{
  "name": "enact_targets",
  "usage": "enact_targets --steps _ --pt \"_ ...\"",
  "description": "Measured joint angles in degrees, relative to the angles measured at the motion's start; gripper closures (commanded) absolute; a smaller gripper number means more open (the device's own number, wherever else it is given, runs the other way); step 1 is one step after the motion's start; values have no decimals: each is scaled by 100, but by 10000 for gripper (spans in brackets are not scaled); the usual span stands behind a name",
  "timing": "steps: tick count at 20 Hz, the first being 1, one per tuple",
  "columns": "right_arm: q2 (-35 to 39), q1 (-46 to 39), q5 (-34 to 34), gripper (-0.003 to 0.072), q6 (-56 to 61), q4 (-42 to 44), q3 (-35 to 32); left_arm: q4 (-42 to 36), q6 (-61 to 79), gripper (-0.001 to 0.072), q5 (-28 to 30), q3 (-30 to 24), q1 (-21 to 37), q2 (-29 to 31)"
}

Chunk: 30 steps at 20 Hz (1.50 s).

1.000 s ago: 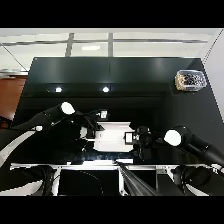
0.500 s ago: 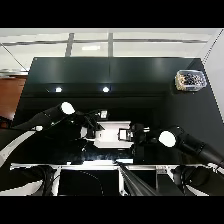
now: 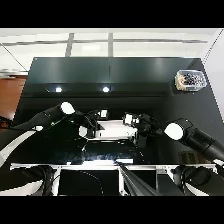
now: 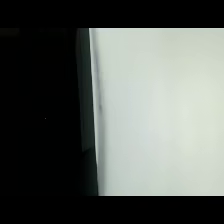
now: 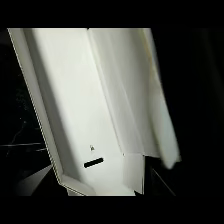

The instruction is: Fold the box and place the chain.

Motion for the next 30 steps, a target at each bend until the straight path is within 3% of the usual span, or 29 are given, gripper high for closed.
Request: enact_targets --steps 14,30 --pt "-367 -229 -332 -22 -1054 977 11 -11 2 682 -13 0 0 0" --pt "-756 -474 52 -22 -2800 2192 -313 -7 15 682 -37 0 0 0"
